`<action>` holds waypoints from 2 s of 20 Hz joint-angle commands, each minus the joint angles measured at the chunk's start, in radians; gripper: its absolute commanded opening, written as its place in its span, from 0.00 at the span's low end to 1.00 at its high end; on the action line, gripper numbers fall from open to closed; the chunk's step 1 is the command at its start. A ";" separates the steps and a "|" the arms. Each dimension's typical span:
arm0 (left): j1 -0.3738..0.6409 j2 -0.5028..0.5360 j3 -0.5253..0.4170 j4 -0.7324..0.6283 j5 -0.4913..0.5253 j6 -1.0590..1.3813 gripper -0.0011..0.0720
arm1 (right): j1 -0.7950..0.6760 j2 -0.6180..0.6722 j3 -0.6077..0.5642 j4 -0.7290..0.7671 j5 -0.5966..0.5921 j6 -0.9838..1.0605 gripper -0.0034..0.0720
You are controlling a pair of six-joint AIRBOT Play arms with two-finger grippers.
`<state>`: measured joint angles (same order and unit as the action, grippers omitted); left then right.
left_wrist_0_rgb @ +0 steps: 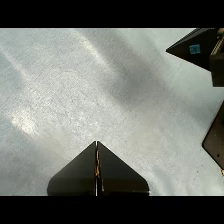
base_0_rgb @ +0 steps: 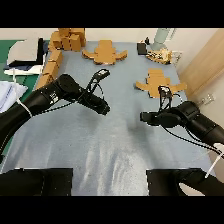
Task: Fold the box.
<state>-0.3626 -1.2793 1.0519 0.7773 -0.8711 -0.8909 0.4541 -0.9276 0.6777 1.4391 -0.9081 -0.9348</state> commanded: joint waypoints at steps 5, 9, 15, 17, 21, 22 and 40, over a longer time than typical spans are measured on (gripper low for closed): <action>0.001 0.000 0.000 0.000 0.000 0.000 0.03 | 0.000 0.000 0.000 0.000 0.000 0.000 0.05; 0.001 0.000 0.000 0.000 0.000 0.000 0.04 | 0.000 0.000 0.000 0.000 0.000 0.000 0.05; 0.001 0.000 0.000 0.000 0.000 0.000 0.04 | 0.000 0.000 0.000 0.002 0.002 0.000 0.05; 0.001 0.000 0.000 0.000 0.000 0.000 0.04 | 0.000 -0.001 0.000 0.020 0.008 0.000 0.05; 0.001 0.000 0.000 0.000 0.003 0.000 0.04 | -0.005 -0.023 0.001 0.014 0.016 0.000 0.05; 0.001 0.000 0.000 0.000 0.010 0.000 0.04 | -0.024 -0.029 0.009 -0.050 -0.004 0.000 0.05; 0.001 0.000 0.000 0.000 0.105 0.000 0.04 | -0.954 -0.762 0.803 0.516 0.105 -0.558 0.46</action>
<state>-0.3626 -1.2793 1.0519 0.7769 -0.7982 -0.8909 -0.4923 -1.5940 1.4017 1.8702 -0.9081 -1.4467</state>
